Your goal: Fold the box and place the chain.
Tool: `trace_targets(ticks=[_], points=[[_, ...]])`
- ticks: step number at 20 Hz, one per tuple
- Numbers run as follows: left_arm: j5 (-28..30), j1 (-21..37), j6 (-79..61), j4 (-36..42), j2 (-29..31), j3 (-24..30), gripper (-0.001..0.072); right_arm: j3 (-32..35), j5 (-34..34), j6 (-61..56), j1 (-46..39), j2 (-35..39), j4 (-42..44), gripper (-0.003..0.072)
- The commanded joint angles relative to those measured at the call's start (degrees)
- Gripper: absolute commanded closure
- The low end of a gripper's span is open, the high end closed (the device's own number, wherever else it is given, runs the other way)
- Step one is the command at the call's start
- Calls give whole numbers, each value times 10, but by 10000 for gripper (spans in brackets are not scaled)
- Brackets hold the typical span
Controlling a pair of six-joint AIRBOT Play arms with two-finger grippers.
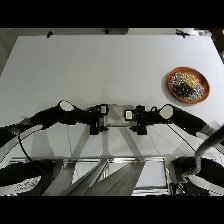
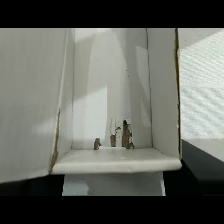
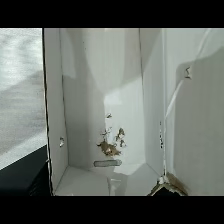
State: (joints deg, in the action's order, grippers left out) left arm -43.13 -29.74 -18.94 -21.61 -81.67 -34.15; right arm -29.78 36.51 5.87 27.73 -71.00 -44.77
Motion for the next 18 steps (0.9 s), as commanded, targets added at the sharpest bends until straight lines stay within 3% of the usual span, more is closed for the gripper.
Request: trace_targets(ticks=[1,14,15,16,18], points=[[0,0,0,2,0,0,501,0,1,0,1,0,0,281],[0,0,0,2,0,0,501,0,-3,0,1,0,1,274],[0,0,0,2,0,0,501,0,-3,0,1,0,2,211],[0,0,0,2,0,0,501,0,-2,0,0,1,1,-7],[0,0,0,2,0,0,501,0,3,-1,0,2,-3,-21]])
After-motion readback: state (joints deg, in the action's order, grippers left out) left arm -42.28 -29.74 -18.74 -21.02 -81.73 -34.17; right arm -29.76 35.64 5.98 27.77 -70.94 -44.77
